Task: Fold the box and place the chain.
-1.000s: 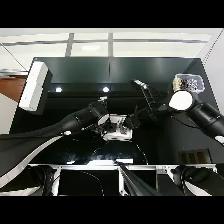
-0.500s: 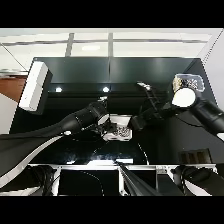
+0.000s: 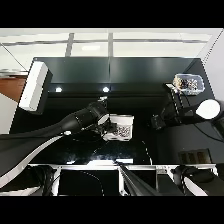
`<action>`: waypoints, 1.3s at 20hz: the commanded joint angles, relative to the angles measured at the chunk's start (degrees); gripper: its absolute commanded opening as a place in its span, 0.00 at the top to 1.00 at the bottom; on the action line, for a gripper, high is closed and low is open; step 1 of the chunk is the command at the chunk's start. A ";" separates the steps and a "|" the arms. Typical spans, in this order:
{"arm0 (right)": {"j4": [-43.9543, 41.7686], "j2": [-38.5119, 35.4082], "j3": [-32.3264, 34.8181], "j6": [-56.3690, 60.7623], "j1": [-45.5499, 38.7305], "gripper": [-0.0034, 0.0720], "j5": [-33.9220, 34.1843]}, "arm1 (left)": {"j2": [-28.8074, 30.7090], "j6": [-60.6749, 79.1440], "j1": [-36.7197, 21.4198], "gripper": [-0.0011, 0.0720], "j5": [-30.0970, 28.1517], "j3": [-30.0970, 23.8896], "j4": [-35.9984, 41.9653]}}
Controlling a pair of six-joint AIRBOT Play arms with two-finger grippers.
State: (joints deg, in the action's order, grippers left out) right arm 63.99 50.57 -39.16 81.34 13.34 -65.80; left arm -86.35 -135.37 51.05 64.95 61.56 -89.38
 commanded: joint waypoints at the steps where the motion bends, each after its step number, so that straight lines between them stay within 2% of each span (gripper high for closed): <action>1: -0.02 -0.59 7.30 8.39 0.13 0.30 9.88 | 0.00 0.13 -0.02 0.94 -0.70 0.00 -0.15; 5: -0.31 -0.57 9.70 9.38 2.25 0.30 11.91 | -0.07 -2.43 -0.02 0.94 -1.77 0.00 -0.15; 8: -1.90 -0.57 9.70 9.42 3.56 0.30 13.68 | -0.17 -4.66 0.00 0.94 -4.81 0.00 -0.02; 17: -3.06 -0.57 9.70 9.84 4.98 0.30 15.52 | -0.02 -5.44 -0.04 0.93 -4.46 0.09 0.83; 18: -3.06 -0.57 9.70 9.81 4.98 0.30 15.52 | 0.24 -5.42 -0.02 0.81 -4.42 0.33 1.29; 19: -3.06 -0.57 9.70 9.81 4.98 0.30 15.52 | 0.79 -5.14 -0.02 0.53 -4.42 0.74 1.53; 20: -3.06 -0.57 9.70 9.84 4.98 0.30 15.52 | 1.53 -3.80 -0.04 0.32 -4.42 1.25 1.22; 21: -3.06 -0.57 9.70 9.84 4.98 0.30 15.52 | 2.23 -2.23 -0.33 0.29 -4.26 1.86 0.90; 24: -3.06 -0.57 9.70 9.99 4.96 0.30 15.52 | 4.76 9.68 -1.49 0.29 -0.22 3.96 1.62; 26: -3.04 -0.57 9.70 9.99 4.96 0.30 15.52 | 7.67 22.60 -1.73 0.29 6.43 4.96 1.75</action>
State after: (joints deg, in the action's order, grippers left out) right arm 60.90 50.04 -29.50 91.26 18.31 -50.30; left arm -81.65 -128.09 49.87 64.42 65.04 -88.16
